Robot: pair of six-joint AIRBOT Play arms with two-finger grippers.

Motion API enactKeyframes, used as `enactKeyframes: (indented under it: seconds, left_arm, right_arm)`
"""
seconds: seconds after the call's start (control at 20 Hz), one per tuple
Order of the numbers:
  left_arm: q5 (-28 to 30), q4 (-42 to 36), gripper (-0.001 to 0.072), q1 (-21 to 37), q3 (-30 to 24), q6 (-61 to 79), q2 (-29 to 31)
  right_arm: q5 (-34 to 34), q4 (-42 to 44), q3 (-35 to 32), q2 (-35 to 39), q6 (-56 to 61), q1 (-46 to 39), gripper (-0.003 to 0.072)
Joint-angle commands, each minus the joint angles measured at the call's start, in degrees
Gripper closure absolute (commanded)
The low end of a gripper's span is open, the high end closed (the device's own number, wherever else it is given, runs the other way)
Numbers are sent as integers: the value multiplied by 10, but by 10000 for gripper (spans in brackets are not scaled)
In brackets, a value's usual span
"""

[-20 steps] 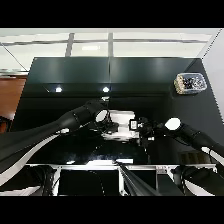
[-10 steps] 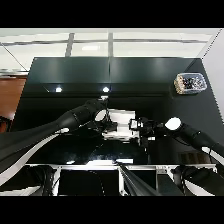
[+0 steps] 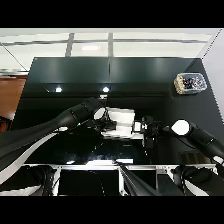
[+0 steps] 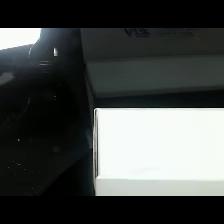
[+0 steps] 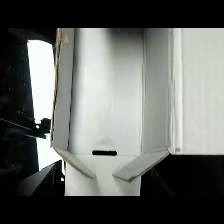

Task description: Fold the box and place the chain.

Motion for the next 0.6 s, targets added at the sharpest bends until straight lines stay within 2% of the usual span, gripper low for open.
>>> enactKeyframes:
  seconds: [0.0, 0.4, 0.5, 0.55]
  left_arm:
    - [0, 11, 684, 1, 0, 0, -1]
    - [-15, 24, 684, 2, 0, -13, -10]
    - [-17, 24, 684, 2, 0, -13, -10]
    - [-18, 24, 684, 2, 0, -12, -10]
  right_arm:
    - [12, -37, 0, 21, 19, 1, -34]
    - [-13, -1, -1, -7, 16, 4, -33]
    - [-28, -1, -1, -12, 9, 13, 148]
    - [-33, -1, -1, -12, 8, 19, 204]
